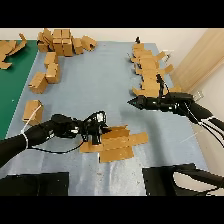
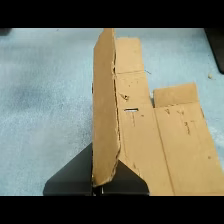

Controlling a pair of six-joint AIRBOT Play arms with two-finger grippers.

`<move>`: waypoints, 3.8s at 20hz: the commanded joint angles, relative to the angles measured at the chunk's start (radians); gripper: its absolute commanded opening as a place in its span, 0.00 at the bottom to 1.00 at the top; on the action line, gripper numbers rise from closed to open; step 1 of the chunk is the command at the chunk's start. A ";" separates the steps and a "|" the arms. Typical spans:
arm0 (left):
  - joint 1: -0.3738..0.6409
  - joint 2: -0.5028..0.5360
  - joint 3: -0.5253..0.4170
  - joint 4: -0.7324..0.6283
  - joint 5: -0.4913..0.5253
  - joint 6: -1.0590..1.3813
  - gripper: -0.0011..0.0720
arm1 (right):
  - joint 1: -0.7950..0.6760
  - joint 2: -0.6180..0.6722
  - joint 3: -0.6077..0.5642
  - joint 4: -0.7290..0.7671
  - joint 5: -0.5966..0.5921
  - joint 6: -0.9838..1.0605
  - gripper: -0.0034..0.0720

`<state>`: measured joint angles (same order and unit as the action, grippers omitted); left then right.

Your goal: Fold the box.

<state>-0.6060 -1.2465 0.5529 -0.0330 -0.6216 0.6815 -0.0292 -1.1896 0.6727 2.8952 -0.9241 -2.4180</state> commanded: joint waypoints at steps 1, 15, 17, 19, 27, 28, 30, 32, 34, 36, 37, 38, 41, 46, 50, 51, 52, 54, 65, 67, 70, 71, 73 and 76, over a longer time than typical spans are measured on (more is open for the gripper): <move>-0.006 0.000 -0.021 0.008 0.016 0.002 0.03 | 0.001 0.000 0.001 0.000 0.000 0.000 0.06; -0.005 0.000 -0.026 0.010 -0.070 -0.080 0.03 | 0.001 0.000 0.001 0.000 0.000 -0.010 0.06; -0.005 0.000 -0.026 0.010 -0.069 -0.080 0.03 | 0.001 0.000 0.001 0.000 0.000 -0.010 0.05; -0.005 0.000 -0.026 0.010 -0.068 -0.080 0.03 | 0.001 0.000 0.001 -0.001 0.001 -0.010 0.05; -0.003 0.000 -0.025 0.010 -0.068 -0.080 0.03 | 0.000 0.006 0.001 -0.084 0.000 -0.008 0.05; -0.003 0.000 -0.025 0.010 -0.068 -0.079 0.03 | 0.000 0.018 0.001 -0.115 0.001 0.002 0.05; -0.003 0.000 -0.025 0.010 -0.068 -0.079 0.03 | -0.008 0.072 0.001 -0.219 0.017 0.048 0.05; -0.003 0.000 -0.025 0.010 -0.068 -0.080 0.03 | -0.013 0.141 0.001 -0.344 0.035 0.106 0.05; -0.003 0.000 -0.025 0.010 -0.068 -0.079 0.03 | -0.010 0.211 0.001 -0.455 0.035 0.145 0.05; -0.003 0.000 -0.025 0.010 -0.067 -0.079 0.03 | 0.014 0.277 -0.006 -0.573 0.035 0.201 0.05; -0.003 0.000 -0.025 0.010 -0.067 -0.079 0.03 | 0.031 0.307 -0.015 -0.648 0.034 0.245 0.05; -0.003 0.000 -0.025 0.010 -0.068 -0.079 0.03 | 0.054 0.340 -0.025 -0.737 0.026 0.315 0.05; -0.003 0.000 -0.025 0.010 -0.068 -0.079 0.03 | 0.165 0.461 -0.060 -0.941 -0.074 0.423 0.05; -0.003 0.000 -0.025 0.010 -0.068 -0.079 0.03 | 0.530 0.732 -0.197 -0.970 -0.135 0.420 0.05; -0.003 0.000 -0.025 0.010 -0.067 -0.079 0.03 | 0.886 0.836 -0.329 -1.082 -0.143 0.412 0.05; -0.003 0.000 -0.025 0.010 -0.067 -0.079 0.03 | 0.963 0.834 -0.351 -1.141 -0.137 0.393 0.18; -0.003 0.000 -0.025 0.010 -0.068 -0.079 0.03 | 1.018 0.822 -0.368 -1.202 -0.109 0.394 0.54; -0.003 0.000 -0.025 0.010 -0.067 -0.079 0.03 | 1.081 0.771 -0.380 -1.289 -0.011 0.393 0.78; -0.003 0.000 -0.025 0.010 -0.067 -0.079 0.03 | 1.085 0.454 -0.379 -1.415 0.297 0.314 0.78; -0.003 0.000 -0.025 0.010 -0.067 -0.079 0.03 | 1.085 0.473 -0.379 -1.416 0.297 0.314 0.78; -0.003 0.000 -0.025 0.010 -0.067 -0.079 0.03 | 1.085 0.500 -0.379 -1.447 0.296 0.314 0.78; -0.003 0.000 -0.025 0.010 -0.067 -0.079 0.03 | 1.085 0.515 -0.379 -1.461 0.296 0.314 0.78; -0.003 0.000 -0.025 0.010 -0.067 -0.079 0.03 | 1.085 0.554 -0.379 -1.483 0.296 0.315 0.78; -0.003 0.000 -0.025 0.010 -0.067 -0.079 0.03 | 1.080 0.614 -0.379 -1.517 0.295 0.322 0.78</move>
<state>-0.6090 -1.2476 0.5274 -0.0235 -0.6888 0.6018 1.0538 -0.6235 0.2943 1.4162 -0.6315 -2.1029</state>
